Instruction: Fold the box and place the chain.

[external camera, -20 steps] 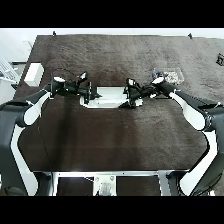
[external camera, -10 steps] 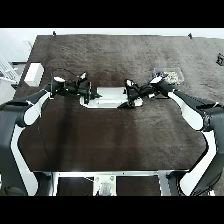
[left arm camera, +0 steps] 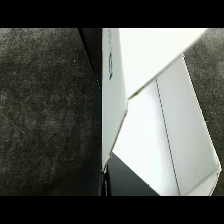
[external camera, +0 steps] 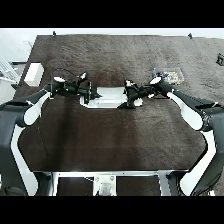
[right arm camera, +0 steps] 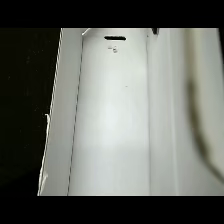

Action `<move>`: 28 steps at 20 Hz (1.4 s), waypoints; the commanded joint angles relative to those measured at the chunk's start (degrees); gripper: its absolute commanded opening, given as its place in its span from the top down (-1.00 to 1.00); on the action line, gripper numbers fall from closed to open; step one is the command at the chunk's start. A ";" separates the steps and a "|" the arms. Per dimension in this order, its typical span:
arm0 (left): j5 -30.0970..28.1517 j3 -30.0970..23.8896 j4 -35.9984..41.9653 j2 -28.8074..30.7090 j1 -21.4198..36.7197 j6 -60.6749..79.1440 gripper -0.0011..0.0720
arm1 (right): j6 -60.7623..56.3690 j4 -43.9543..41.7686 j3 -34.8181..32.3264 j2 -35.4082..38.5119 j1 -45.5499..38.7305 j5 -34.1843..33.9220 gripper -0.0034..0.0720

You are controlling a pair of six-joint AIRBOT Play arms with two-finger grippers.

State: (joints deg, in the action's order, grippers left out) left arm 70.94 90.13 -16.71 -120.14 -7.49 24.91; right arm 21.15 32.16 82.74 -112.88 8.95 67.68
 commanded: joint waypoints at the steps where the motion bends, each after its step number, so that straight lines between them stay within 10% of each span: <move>1: -0.02 0.07 0.00 -0.02 0.00 0.00 0.91 | -0.11 0.04 0.07 -0.22 0.02 -0.15 -0.76; 28: -0.02 0.07 0.00 -0.02 0.00 0.00 0.91 | 0.13 -0.15 0.00 -0.26 -0.09 -0.11 -0.56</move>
State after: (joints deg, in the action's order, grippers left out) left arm 70.94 90.13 -16.71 -120.14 -7.49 24.91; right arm 21.30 32.08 82.76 -113.12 8.91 67.55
